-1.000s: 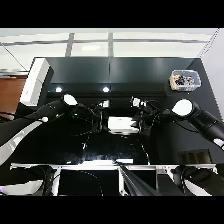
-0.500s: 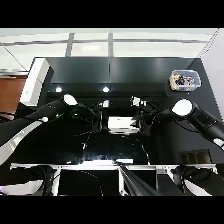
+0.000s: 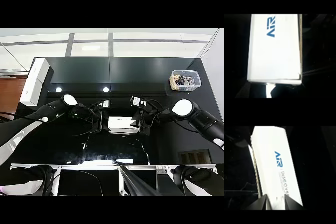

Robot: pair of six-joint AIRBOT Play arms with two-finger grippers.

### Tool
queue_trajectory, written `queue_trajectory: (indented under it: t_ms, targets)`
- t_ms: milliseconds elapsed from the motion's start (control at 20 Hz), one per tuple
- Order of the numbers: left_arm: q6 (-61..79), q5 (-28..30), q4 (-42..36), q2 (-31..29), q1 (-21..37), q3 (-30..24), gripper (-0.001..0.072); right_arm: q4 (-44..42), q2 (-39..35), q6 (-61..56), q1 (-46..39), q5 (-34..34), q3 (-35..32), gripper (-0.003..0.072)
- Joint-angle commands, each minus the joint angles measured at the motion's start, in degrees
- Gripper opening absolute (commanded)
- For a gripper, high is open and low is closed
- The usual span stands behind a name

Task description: Fold the box and place the chain.

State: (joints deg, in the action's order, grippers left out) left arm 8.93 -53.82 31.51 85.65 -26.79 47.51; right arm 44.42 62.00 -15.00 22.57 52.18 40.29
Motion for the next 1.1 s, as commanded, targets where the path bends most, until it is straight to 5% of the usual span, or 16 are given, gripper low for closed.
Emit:
queue_trajectory:
  t_ms: [0, 1050]
  targets:
    - [0.04, -0.02, 0.02, 0.04, -0.04, -0.04, 0.0408, -0.04, 0.00, -0.35, 0.07, 0.00, 0.00, 0.0245]
    - [0.04, -0.20, 0.02, 0.04, -0.04, -0.04, 0.0408, -0.81, 0.11, -1.07, 0.07, 0.13, -0.02, 0.0245]
